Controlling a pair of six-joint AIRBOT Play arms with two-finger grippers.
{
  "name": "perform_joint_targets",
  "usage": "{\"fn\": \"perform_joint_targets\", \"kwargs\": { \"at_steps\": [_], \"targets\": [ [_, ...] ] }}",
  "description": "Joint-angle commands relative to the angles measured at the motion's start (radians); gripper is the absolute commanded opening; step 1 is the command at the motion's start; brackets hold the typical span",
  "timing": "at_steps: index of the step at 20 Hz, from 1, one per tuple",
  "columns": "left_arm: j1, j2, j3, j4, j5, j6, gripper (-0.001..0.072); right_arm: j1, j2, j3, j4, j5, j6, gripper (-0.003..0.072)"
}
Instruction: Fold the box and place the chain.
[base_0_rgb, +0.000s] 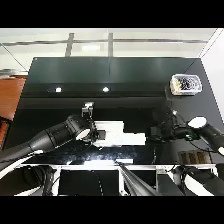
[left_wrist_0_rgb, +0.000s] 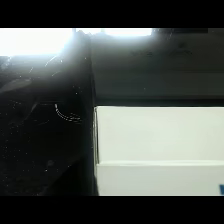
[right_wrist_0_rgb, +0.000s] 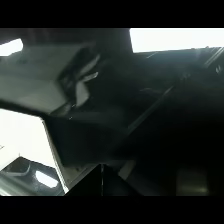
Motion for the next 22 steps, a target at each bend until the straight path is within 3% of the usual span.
{"fn": "perform_joint_targets", "kwargs": {
  "at_steps": [1, 4, 5, 6, 7, 12, 13, 14, 17, 20, 22],
  "targets": [
    [0.001, 0.0, 0.001, 0.0, 0.0, 0.0, 0.0028, 0.146, -0.07, -0.01, 0.11, -0.083, 0.001, 0.0024],
    [0.001, 0.0, 0.001, 0.0, 0.0, 0.0, 0.0028, 0.206, -0.079, -0.008, 0.164, -0.131, -0.048, 0.0034],
    [0.001, 0.0, 0.001, 0.001, 0.0, 0.0, 0.0028, 0.21, -0.079, -0.006, 0.193, -0.123, -0.066, 0.011],
    [0.001, 0.0, 0.001, 0.001, 0.0, 0.0, 0.0028, 0.209, -0.078, 0.001, 0.222, -0.1, -0.09, 0.0419],
    [0.001, 0.0, 0.001, 0.0, 0.001, 0.0, 0.0028, 0.209, -0.078, 0.019, 0.235, -0.062, -0.117, 0.0597],
    [0.001, 0.0, 0.001, 0.0, 0.0, 0.0, 0.0028, 0.216, -0.077, 0.14, 0.234, 0.088, -0.137, 0.0612],
    [0.001, 0.0, 0.001, 0.0, 0.0, 0.0, 0.0028, 0.226, -0.077, 0.156, 0.234, 0.1, -0.137, 0.0613],
    [0.001, 0.0, 0.001, 0.001, 0.0, 0.0, 0.0028, 0.24, -0.077, 0.167, 0.234, 0.105, -0.137, 0.0677],
    [0.001, 0.0, 0.001, 0.0, -0.001, 0.0, 0.0028, 0.277, -0.077, 0.183, 0.239, 0.089, -0.137, 0.0677],
    [0.001, 0.0, 0.001, 0.0, -0.001, 0.0, 0.0028, 0.311, -0.077, 0.183, 0.234, 0.078, -0.121, 0.0675],
    [0.001, 0.0, 0.001, 0.001, 0.0, 0.0, 0.0028, 0.356, -0.077, 0.183, 0.234, 0.03, -0.09, 0.0589]
  ]
}}
